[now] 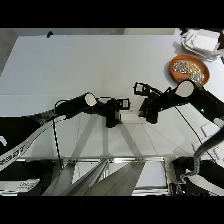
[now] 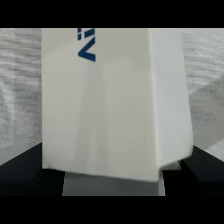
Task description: Fold the box and place the chain.
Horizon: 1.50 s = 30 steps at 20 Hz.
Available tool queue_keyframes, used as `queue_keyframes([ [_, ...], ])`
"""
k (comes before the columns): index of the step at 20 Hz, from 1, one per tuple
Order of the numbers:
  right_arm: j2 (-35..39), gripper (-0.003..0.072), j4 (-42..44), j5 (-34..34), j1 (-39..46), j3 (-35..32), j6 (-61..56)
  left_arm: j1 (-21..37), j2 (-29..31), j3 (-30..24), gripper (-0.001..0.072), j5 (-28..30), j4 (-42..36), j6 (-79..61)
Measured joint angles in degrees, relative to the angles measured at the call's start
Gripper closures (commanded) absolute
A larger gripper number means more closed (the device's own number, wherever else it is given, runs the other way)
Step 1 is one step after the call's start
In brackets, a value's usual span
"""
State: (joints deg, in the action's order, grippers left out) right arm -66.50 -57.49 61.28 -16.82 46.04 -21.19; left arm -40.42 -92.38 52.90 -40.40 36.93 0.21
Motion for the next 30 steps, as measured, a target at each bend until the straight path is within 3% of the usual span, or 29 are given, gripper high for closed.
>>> queue_keyframes([
  [9, 0.9, 0.0443, 0.9, 0.5, 0.0, -0.1, 0.0, 0.0, 0.0, 0.0, 0.0499, -0.1, 0.0, 0.0],
  [18, 0.1, 0.0441, 1.6, -3.1, 0.0, -3.7, 0.1, 0.0, 0.0, 0.0, 0.0499, -0.1, -0.1, 0.2],
  [19, 0.1, 0.0429, 1.7, -3.3, 0.0, -4.0, 0.1, 0.0, 0.0, 0.0, 0.0499, -0.1, -0.1, 0.1],
  [21, 0.1, 0.0319, 2.1, -3.5, 0.0, -4.5, 0.0, 0.0, 0.0, 0.0, 0.0499, -0.1, -0.1, 0.1],
  [30, 4.2, 0.0315, 2.6, -4.3, 0.0, -4.9, 0.0, 0.0, 0.0, 0.0, 0.0499, -0.2, 0.1, -0.2],
])
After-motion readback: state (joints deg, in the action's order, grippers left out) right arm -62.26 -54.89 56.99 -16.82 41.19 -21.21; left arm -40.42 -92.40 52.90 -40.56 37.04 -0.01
